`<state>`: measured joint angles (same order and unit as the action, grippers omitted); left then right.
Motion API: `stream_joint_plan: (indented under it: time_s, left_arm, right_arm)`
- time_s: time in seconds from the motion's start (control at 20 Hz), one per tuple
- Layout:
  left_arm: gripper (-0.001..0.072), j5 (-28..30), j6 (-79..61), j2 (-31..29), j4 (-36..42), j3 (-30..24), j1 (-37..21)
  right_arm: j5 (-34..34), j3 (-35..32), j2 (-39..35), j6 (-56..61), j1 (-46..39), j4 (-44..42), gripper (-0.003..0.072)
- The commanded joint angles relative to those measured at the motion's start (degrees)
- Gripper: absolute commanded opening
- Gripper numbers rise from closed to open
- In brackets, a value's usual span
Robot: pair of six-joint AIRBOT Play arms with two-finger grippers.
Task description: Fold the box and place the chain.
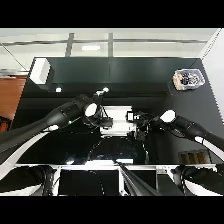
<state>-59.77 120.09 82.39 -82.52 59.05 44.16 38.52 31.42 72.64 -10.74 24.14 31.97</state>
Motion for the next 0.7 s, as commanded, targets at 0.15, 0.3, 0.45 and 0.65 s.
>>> stream_joint_plan:
  time_s: [0.15,0.3,0.45,0.65]
  left_arm:
    - [0.0532,-0.8,10.1,3.3,-3.6,1.5,4.1]
    - [0.0458,-0.4,11.4,3.4,-3.6,1.5,3.8]
    - [0.0457,-0.5,11.7,3.5,-3.8,1.5,3.8]
    - [0.0379,-0.5,11.7,3.4,-3.7,1.8,3.6]
  right_arm:
    - [0.0,0.0,0.0,0.0,0.0,0.0,0.0482]
    - [0.0,0.0,0.0,0.0,0.0,0.0,0.0482]
    - [0.0,0.0,0.0,0.0,0.0,0.0,0.0482]
    - [0.0,0.0,0.0,0.0,0.0,0.0,0.0482]
